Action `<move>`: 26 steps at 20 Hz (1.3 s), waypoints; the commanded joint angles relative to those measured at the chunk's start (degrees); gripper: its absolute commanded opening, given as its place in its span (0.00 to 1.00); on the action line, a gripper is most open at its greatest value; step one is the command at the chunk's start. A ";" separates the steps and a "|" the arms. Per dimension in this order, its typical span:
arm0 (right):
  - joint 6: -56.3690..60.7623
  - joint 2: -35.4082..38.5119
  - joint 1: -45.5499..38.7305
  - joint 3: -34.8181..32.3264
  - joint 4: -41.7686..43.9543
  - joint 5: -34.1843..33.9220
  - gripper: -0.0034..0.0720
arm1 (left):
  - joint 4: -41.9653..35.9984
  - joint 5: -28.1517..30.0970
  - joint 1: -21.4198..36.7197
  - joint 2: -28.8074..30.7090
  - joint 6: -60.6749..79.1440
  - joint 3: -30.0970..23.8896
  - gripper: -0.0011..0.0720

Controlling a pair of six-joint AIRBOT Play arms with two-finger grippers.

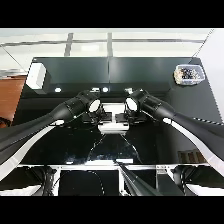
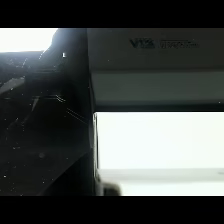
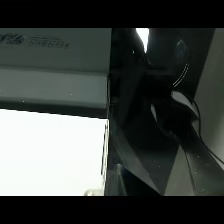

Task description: Fold the box and place the chain.

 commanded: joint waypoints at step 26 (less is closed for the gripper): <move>-16.13 16.65 -21.92 5.57 -35.95 -5.09 0.56 | 0.00 -0.09 0.02 -0.02 -0.02 0.04 0.05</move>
